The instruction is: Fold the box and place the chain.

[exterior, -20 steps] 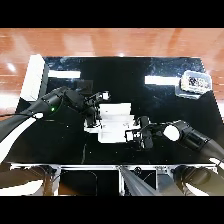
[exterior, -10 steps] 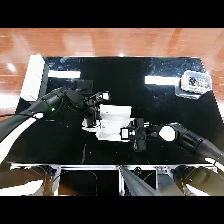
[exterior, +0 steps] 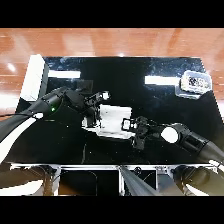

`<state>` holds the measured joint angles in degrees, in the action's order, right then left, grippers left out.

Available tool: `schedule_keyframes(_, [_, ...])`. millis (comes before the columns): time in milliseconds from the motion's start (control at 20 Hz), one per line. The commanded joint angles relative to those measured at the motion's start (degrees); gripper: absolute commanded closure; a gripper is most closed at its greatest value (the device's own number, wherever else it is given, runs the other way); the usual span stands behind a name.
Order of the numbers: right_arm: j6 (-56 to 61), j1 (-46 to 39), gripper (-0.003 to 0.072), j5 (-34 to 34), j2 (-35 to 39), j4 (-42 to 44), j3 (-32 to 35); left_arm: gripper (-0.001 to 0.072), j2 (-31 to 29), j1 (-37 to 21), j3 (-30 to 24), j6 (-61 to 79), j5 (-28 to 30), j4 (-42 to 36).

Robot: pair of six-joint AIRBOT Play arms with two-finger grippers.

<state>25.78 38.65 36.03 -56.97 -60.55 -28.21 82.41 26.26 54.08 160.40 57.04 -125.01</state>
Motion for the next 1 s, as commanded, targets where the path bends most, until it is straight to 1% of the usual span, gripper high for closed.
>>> schedule_keyframes(0, [12.83,0.04,-0.0029,-0.11,0.76,-3.30,0.00,0.0685,0.04,0.02,0.07,-0.15,-0.04,0.00])
schedule_keyframes(100, [16.79,0.04,-0.0029,-0.35,0.76,-5.90,0.00,0.0685,0.04,0.02,0.07,-0.15,-0.04,0.00])
schedule_keyframes(300, [19.54,0.09,-0.0028,-0.61,0.76,-6.60,-0.02,0.0685,0.04,0.02,0.07,-0.15,-0.04,0.00])
schedule_keyframes(400, [19.67,0.09,-0.0028,-2.82,0.76,-7.91,0.00,0.0685,0.04,0.02,0.07,-0.15,-0.04,0.02])
schedule_keyframes(450, [19.50,0.09,-0.0029,-5.07,0.76,-8.96,0.00,0.0685,0.04,0.02,0.07,-0.15,-0.04,0.02])
schedule_keyframes(550, [16.50,0.07,-0.0029,-8.46,0.76,-10.58,0.00,0.0685,0.04,0.02,0.07,-0.13,-0.04,0.00])
schedule_keyframes(750, [8.37,0.04,-0.0029,-9.51,0.76,-10.43,0.00,0.0685,0.04,0.02,0.07,-0.13,-0.22,0.00])
schedule_keyframes(950, [6.71,0.04,-0.0029,-14.01,0.76,-10.34,-0.02,0.0685,0.04,0.02,0.07,-0.13,-0.24,0.02])
